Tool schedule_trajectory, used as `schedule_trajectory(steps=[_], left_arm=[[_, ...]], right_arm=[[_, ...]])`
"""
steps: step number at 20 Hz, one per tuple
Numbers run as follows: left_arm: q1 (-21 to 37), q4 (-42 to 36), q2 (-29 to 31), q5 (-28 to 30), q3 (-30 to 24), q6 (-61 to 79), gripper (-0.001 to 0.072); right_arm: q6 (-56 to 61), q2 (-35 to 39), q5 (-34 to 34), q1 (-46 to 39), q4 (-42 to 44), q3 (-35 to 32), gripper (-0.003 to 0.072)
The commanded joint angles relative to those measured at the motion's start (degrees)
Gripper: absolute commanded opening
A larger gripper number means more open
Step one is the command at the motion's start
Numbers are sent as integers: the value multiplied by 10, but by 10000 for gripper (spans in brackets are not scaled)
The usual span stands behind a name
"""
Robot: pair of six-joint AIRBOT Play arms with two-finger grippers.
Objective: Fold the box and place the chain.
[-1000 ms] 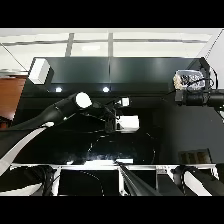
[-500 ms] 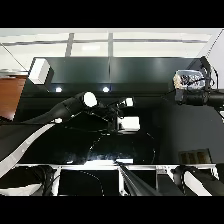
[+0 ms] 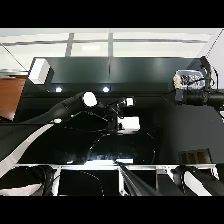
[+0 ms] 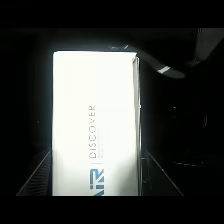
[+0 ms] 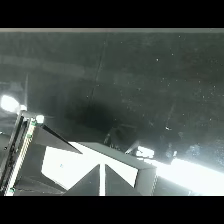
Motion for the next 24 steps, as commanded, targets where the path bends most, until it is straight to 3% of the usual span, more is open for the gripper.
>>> schedule_trajectory(steps=[1,6,12,13,14,15,19,24], left_arm=[[0,2,-4,-1,0,-2,715],[-14,9,-24,4,0,-2,715],[-31,64,-47,56,0,-56,707],[-28,71,-43,50,0,-56,638],[-24,83,-36,41,0,-61,471],[-15,102,-26,32,0,-97,370],[67,237,24,-42,0,-289,352],[282,395,71,-182,0,-495,354]], right_arm=[[0,0,0,0,0,0,41],[0,0,0,0,0,0,41],[1,0,0,0,0,0,41],[1,0,0,0,0,0,41],[3,0,0,-1,0,0,41],[5,0,0,-1,0,0,41],[7,0,2,-1,0,0,41],[9,0,2,-1,0,0,41]])
